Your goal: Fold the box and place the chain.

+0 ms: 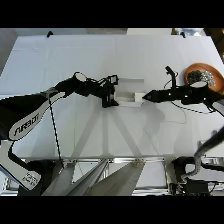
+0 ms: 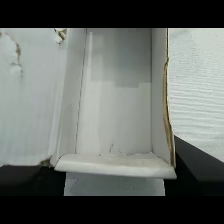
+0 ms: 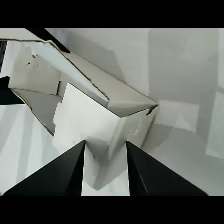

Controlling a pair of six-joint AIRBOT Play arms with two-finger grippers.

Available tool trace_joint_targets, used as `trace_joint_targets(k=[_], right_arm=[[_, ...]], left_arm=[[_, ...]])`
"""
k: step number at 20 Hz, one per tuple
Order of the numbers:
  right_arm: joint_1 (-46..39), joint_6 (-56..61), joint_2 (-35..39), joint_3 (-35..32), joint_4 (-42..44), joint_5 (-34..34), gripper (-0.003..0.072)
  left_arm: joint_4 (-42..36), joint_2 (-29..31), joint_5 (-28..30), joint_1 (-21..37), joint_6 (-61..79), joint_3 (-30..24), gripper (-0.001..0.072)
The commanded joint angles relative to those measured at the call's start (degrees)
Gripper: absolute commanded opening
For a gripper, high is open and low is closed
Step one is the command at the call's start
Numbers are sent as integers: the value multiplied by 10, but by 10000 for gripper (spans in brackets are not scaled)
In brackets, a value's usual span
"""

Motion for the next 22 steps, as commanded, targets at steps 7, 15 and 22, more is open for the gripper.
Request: trace_joint_targets(k=[7, 15, 22], right_arm=[[58, 41, 1, 1, -17, -65, 343], [80, 131, 2, 1, -70, -137, 342], [84, 151, 10, 1, -106, -146, 339]], left_arm=[[0, 0, 0, 0, 0, 0, 157], [0, 0, 0, 0, 0, 0, 157], [0, 0, 0, 0, 0, 0, 157]])
